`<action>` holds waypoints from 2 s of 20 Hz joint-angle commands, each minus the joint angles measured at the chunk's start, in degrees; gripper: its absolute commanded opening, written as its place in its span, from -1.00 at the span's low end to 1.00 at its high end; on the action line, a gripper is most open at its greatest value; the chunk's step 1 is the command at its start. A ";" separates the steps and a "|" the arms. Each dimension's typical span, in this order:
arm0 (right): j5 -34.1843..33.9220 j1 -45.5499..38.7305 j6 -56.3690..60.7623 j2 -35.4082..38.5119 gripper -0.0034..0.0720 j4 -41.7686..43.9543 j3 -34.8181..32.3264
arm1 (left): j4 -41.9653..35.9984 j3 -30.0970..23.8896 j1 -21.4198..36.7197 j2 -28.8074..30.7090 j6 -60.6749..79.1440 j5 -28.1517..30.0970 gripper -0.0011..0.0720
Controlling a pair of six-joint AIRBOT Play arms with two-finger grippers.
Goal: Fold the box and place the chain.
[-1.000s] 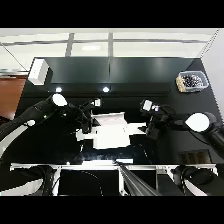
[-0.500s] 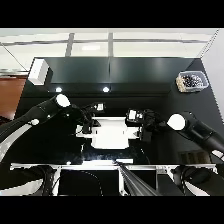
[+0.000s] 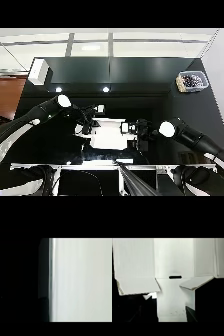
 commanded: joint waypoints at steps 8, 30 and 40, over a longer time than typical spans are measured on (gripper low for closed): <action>-6.58 9.05 -0.50 -2.19 0.78 4.02 -0.79 | 0.09 0.04 0.07 -0.04 -0.33 -0.26 -0.90; -3.52 1.64 7.72 -2.34 0.79 0.22 7.19 | 0.07 0.04 0.07 -0.15 -0.33 -1.31 -0.90; -5.66 -1.51 6.08 -2.34 0.78 3.32 7.21 | 0.07 0.04 0.07 -0.15 -0.33 -1.29 -0.90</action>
